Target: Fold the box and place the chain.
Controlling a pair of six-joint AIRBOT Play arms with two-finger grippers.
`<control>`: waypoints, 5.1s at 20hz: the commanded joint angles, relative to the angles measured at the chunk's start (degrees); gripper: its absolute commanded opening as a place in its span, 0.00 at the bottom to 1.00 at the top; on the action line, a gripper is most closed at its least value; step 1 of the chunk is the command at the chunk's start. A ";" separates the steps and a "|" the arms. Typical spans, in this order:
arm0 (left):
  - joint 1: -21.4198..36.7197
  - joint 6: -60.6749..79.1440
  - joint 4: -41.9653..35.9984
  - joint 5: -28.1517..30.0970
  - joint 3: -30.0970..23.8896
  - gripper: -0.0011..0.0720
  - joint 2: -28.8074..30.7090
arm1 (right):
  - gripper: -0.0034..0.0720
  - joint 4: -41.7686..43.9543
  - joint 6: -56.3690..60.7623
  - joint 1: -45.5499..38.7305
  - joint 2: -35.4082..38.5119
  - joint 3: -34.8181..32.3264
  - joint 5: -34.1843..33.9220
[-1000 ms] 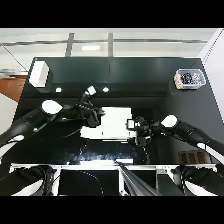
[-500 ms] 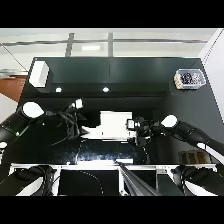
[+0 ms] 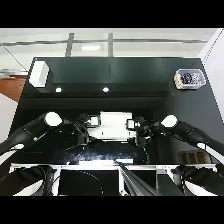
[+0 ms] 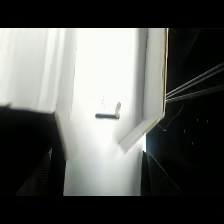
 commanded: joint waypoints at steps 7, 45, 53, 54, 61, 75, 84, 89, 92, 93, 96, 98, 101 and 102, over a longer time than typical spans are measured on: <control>-2.64 0.79 -8.33 0.46 0.92 0.47 -1.77 | 0.66 -0.02 0.04 0.04 0.00 0.00 0.00; -4.07 1.95 -15.80 1.90 0.94 0.45 -5.66 | 0.66 0.00 0.04 0.04 0.00 0.00 0.00; -2.60 -3.63 -3.80 -1.22 0.94 0.06 -1.05 | 0.66 0.00 0.04 0.04 0.00 0.00 0.00; -1.11 -7.96 -0.13 -2.84 0.94 0.06 1.03 | 0.66 0.00 0.04 0.04 0.00 0.00 0.00; 24.17 -41.53 4.96 -14.71 0.11 0.06 11.87 | 0.66 0.00 0.07 0.04 0.00 0.00 0.02; 31.06 -68.67 -3.30 -19.74 -6.97 0.06 0.13 | 0.66 0.00 0.26 0.04 0.00 0.00 0.00; 17.33 -68.19 -8.55 -10.27 -6.03 0.07 -4.52 | 0.66 0.00 0.31 0.04 0.00 0.00 0.02; 18.12 -68.22 -8.04 -15.37 -1.07 0.89 -4.52 | 0.66 0.00 0.48 0.04 0.00 0.00 0.02; 17.51 -68.22 -7.93 -18.88 2.67 0.96 -4.52 | 0.66 -0.02 0.46 0.04 0.00 0.00 0.02; 16.72 -68.28 -7.28 -18.80 3.78 0.96 -4.52 | 0.66 -0.02 0.46 0.04 0.00 0.00 0.02; 13.62 -69.59 -5.22 -18.91 7.08 0.96 -4.50 | 0.66 -0.02 0.46 0.04 0.00 0.00 0.02; 12.07 -71.47 -5.22 -18.82 8.35 0.96 -4.52 | 0.66 -0.02 0.46 0.04 0.00 0.00 0.02; 9.73 -73.88 -4.04 -18.71 8.59 0.96 -4.52 | 0.66 -0.02 0.46 0.04 0.00 0.00 0.02; 8.85 -75.19 -2.80 -18.43 8.59 0.96 -4.52 | 0.66 -0.02 0.46 0.04 0.00 0.00 0.02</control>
